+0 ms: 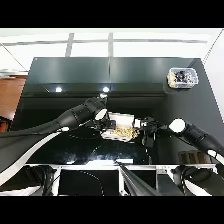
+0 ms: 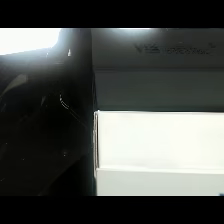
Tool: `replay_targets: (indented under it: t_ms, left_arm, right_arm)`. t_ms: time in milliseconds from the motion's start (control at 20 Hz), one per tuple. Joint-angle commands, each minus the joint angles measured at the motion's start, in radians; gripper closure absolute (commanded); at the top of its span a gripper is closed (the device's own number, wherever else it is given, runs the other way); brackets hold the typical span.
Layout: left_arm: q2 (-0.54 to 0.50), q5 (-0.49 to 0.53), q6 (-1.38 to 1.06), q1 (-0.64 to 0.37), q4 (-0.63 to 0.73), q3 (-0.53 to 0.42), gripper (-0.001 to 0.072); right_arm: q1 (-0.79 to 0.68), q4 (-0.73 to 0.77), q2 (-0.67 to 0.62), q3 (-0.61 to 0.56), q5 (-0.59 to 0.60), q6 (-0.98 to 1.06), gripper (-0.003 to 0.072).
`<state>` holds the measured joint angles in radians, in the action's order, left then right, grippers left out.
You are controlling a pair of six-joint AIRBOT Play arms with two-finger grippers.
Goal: Fold the box and place the chain.
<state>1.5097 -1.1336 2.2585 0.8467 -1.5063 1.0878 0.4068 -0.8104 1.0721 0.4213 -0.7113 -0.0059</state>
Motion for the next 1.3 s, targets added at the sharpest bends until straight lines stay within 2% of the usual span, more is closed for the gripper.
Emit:
replay_targets:
  t_ms: [0,150,250,350,400,450,500,650,850,1050,1250]
  left_arm:
    - [0.000,-0.001,0.000,0.000,0.000,0.000,0.0681]
    - [0.000,-0.001,0.000,0.000,0.000,0.000,0.0681]
    - [0.000,-0.001,0.000,0.000,0.000,0.000,0.0681]
    - [0.000,0.000,0.000,0.000,0.000,0.000,0.0681]
    - [0.000,0.000,0.000,0.000,0.000,0.000,0.0681]
    - [0.000,-0.001,0.000,0.000,0.000,0.000,0.0681]
    - [0.000,-0.001,0.000,0.000,0.000,0.000,0.0681]
    - [0.000,-0.002,0.000,0.000,0.000,0.000,0.0681]
    - [0.000,-0.001,0.000,0.000,0.000,0.000,0.0681]
    - [0.000,0.000,0.000,0.000,0.000,0.000,0.0681]
    - [0.000,0.000,0.000,0.000,0.000,0.000,0.0681]
  right_arm:
    - [0.001,0.025,0.011,-0.001,0.017,-0.014,-0.0021]
    - [0.009,0.047,0.011,-0.001,0.020,-0.015,-0.0005]
    - [0.022,0.047,0.011,-0.001,0.020,-0.014,0.0097]
    - [0.040,0.047,0.011,-0.001,0.032,-0.014,0.0104]
    - [0.051,0.047,0.011,-0.001,0.038,-0.013,0.0242]
    - [0.062,0.047,0.011,-0.001,0.038,-0.013,0.0412]
    - [0.071,0.047,0.011,-0.001,0.035,-0.013,0.0615]
    - [0.074,0.041,0.005,0.000,0.030,0.033,0.0629]
    - [0.058,-0.106,-0.090,0.002,0.001,0.235,0.0646]
    - [0.010,-0.226,-0.241,0.036,-0.156,0.466,0.0646]
    - [-0.006,-0.207,-0.360,0.132,-0.284,0.586,0.0647]
